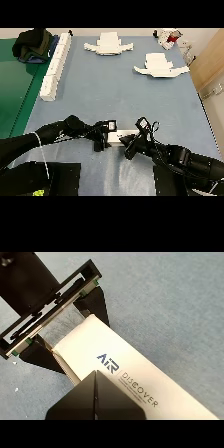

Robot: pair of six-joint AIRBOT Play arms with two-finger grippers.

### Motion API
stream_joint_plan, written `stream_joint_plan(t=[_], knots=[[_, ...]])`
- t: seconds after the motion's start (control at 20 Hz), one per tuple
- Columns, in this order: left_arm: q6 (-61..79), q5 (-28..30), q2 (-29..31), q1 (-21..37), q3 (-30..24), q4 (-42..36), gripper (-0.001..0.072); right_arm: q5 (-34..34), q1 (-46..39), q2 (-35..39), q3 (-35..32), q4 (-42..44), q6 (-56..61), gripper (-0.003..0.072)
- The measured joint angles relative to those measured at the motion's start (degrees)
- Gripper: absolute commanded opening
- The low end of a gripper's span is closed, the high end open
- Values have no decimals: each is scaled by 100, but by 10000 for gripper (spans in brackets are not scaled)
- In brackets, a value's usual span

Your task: Fold the box.

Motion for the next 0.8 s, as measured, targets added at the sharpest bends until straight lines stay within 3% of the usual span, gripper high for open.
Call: stream_joint_plan(t=[0.5,0.8], knots=[[-9,-2,0,0,0,-20,381,-444,-87,494,264,-101,-4,23],[-7,-2,0,0,0,-17,381,-2055,-531,691,1191,-496,-291,4]])
